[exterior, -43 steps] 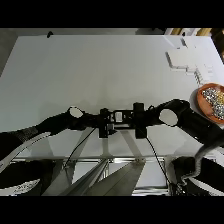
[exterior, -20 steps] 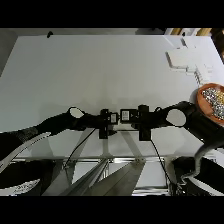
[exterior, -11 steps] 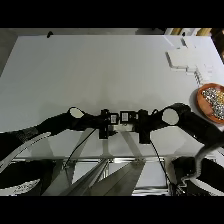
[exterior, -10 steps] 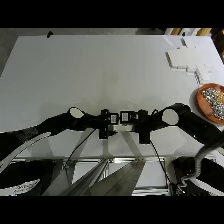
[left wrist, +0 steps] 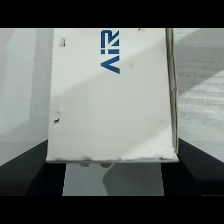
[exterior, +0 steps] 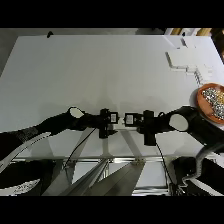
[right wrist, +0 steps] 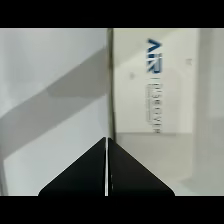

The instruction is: Fold the box and place the chain.

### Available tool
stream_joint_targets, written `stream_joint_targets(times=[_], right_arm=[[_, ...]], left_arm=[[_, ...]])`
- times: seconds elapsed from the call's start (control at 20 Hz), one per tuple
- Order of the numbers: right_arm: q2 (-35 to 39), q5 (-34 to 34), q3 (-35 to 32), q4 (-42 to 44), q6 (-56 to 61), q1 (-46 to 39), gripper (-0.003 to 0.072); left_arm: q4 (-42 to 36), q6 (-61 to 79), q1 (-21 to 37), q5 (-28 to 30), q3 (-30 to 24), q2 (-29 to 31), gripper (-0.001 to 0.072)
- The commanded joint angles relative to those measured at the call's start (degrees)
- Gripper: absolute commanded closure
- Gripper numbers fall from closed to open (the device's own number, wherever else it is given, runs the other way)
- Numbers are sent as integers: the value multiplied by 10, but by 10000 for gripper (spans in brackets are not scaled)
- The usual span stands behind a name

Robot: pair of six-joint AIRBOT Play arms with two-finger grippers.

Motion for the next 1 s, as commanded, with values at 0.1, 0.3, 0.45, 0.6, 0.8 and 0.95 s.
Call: stream_joint_targets(times=[0.1,0.3,0.45,0.6,0.8,0.95], right_arm=[[55,14,0,-101,175,-102,668],[47,15,-2,-114,252,-248,669],[38,56,-20,-113,302,-318,669],[26,97,-28,-115,307,-339,668],[27,103,-28,-113,307,-339,668],[27,103,-28,-113,307,-339,668]], left_arm=[[2,2,0,-3,0,0,505],[2,2,0,-3,0,0,505],[2,2,0,-3,0,0,505],[2,2,0,-3,0,0,505],[2,2,0,-3,0,0,505],[2,2,0,-3,0,0,505]])
